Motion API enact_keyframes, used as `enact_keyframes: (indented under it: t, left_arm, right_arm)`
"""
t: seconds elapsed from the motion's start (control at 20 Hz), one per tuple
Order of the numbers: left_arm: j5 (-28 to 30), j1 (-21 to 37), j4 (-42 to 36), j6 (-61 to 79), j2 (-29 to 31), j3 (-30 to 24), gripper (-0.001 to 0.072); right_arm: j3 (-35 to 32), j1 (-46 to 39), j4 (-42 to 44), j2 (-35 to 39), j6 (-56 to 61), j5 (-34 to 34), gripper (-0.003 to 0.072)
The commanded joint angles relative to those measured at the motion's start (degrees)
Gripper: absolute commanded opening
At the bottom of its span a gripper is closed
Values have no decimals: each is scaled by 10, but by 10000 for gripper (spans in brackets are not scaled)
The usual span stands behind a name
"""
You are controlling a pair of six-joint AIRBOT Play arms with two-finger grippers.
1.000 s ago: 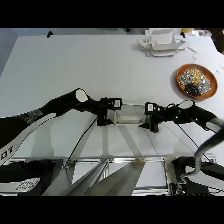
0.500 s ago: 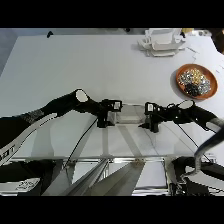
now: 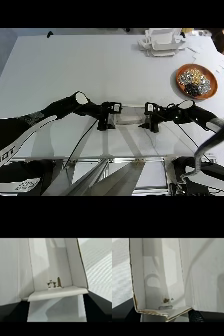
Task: Fold the box and place the chain.
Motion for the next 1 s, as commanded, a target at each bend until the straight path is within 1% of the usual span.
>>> enact_keyframes:
  t: [0.0, 0.35, 0.55, 0.6, 0.7, 0.75, 0.8, 0.95]
  left_arm:
    - [15, 0, -40, 2, 1, -10, 702]
    - [17, -7, -68, 33, -8, -10, 700]
    - [17, -14, -70, 61, -8, -10, 691]
    - [17, -14, -70, 59, -11, -10, 615]
    - [17, -14, -68, 59, -18, -10, 306]
    - [15, -14, -65, 59, -19, -10, 195]
    - [15, -14, -66, 59, -18, -10, 144]
    - [15, -14, -66, 59, -18, -10, 148]
  right_arm:
    - [0, 0, 1, 0, 1, 0, 419]
    - [0, 0, 1, 0, 1, 0, 419]
    - [0, 0, 1, 0, 1, 0, 419]
    - [0, 0, 1, 0, 1, 0, 419]
    - [0, 0, 1, 0, 1, 0, 419]
    - [0, 0, 1, 0, 1, 0, 419]
    - [0, 0, 1, 0, 1, 0, 419]
    - [0, 0, 1, 0, 1, 0, 419]
